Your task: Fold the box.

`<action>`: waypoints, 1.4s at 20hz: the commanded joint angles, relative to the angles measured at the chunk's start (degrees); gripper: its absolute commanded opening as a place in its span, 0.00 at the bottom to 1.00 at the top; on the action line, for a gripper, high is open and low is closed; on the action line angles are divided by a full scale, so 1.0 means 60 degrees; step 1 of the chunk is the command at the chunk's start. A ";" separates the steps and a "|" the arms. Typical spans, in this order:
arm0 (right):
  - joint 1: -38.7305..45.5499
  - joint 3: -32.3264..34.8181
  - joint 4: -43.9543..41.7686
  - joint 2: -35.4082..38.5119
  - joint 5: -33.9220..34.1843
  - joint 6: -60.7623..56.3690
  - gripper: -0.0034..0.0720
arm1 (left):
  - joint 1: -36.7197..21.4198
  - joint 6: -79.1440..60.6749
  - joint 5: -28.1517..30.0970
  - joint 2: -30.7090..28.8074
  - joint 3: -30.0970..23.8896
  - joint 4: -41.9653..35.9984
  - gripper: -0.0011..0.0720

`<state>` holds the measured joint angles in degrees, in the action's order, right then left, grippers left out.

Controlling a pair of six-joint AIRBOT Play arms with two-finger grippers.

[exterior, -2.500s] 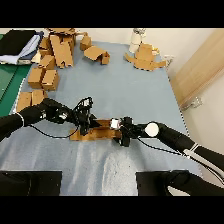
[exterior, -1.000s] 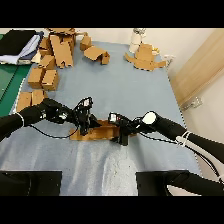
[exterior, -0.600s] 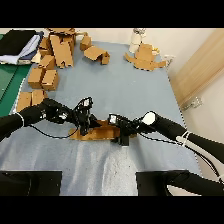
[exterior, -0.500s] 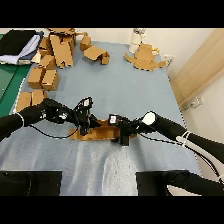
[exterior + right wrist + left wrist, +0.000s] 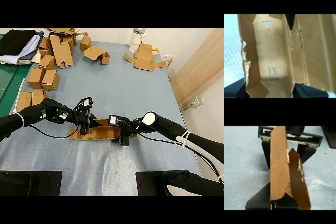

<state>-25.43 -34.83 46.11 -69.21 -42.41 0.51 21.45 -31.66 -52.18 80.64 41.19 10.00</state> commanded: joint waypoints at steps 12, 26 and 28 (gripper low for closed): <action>-0.0007 0.0033 0.0033 -0.0022 -0.0040 -0.0004 0.62 | 0.0000 0.0004 0.0036 0.0004 0.0011 0.0015 0.03; -0.0007 0.0033 0.0029 -0.0018 -0.0044 -0.0004 0.75 | 0.0000 0.0033 0.0117 0.0004 0.0011 0.0015 0.03; -0.0007 0.0033 0.0029 -0.0018 -0.0047 -0.0004 0.75 | 0.0000 0.0029 0.0113 0.0004 0.0011 0.0015 0.03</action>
